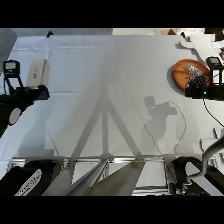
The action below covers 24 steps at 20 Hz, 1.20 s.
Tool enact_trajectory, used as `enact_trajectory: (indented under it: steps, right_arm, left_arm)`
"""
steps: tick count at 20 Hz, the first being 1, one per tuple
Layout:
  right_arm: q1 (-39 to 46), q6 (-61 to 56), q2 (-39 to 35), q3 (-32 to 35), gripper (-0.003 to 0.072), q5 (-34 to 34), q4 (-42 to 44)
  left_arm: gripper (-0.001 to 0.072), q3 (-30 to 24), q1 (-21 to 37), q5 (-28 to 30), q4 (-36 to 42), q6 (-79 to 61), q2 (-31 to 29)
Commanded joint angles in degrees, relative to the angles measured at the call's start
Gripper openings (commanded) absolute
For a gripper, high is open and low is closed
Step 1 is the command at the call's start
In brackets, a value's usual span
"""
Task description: Fold the box and place the chain.
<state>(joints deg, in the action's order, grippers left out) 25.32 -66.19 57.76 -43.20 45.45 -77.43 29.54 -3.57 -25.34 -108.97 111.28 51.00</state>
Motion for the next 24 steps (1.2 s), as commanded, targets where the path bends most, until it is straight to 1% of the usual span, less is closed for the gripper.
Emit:
enact_trajectory:
  steps: [1,3,7,8,9,10,11,13,14,15,16,20,24]
  right_arm:
    - [0.0,0.0,0.0,-0.1,0.0011,-0.1,0.0]
    - [0.0,0.0,0.0,-0.1,0.0011,0.0,0.0]
    - [0.0,0.0,0.0,-0.1,0.0011,-0.1,0.0]
    - [0.0,0.0,0.0,-0.1,0.0011,-0.1,0.0]
    - [0.0,0.0,0.0,-0.1,0.0011,0.0,0.0]
    - [0.0,0.0,0.0,-0.1,0.0011,0.0,0.0]
    - [0.0,0.0,0.0,-0.1,0.0011,-0.1,0.0]
    - [0.0,0.0,0.0,0.0,0.0011,-0.1,0.0]
    - [0.0,0.0,0.0,-0.1,0.0011,-0.1,0.0]
    - [0.0,0.0,0.0,0.0,0.0011,-0.1,0.0]
    - [0.0,0.0,0.0,-0.1,0.0011,-0.1,0.0]
    - [0.0,0.0,0.0,-0.1,0.0011,0.0,0.0]
    - [0.0,0.0,0.0,-0.1,0.0011,0.0,0.0]
  left_arm:
    - [0.0007,-1.4,0.1,9.2,-0.1,2.0,8.4]
    - [0.0046,-1.4,0.1,12.3,-0.1,3.2,12.1]
    - [0.0053,-1.4,0.1,11.6,-0.2,-1.8,18.4]
    - [0.0137,-1.4,0.1,11.6,0.2,-1.7,19.3]
    - [0.0295,-1.4,0.1,11.6,1.1,-1.7,19.6]
    - [0.0428,-1.4,0.1,11.6,1.3,-1.7,19.5]
    - [0.0469,-1.4,0.1,11.6,1.3,-1.8,19.1]
    - [0.0469,-1.4,0.0,11.6,1.3,-2.0,17.2]
    - [0.0492,-1.4,0.0,11.8,1.3,-2.0,15.7]
    - [0.0622,-1.4,0.0,11.8,1.3,-1.9,14.0]
    - [0.0720,-1.4,0.0,11.6,1.4,-1.9,12.5]
    - [0.0717,-1.4,0.0,8.9,1.2,-2.4,5.7]
    - [0.0716,-1.4,0.0,6.7,1.4,-3.3,-2.3]
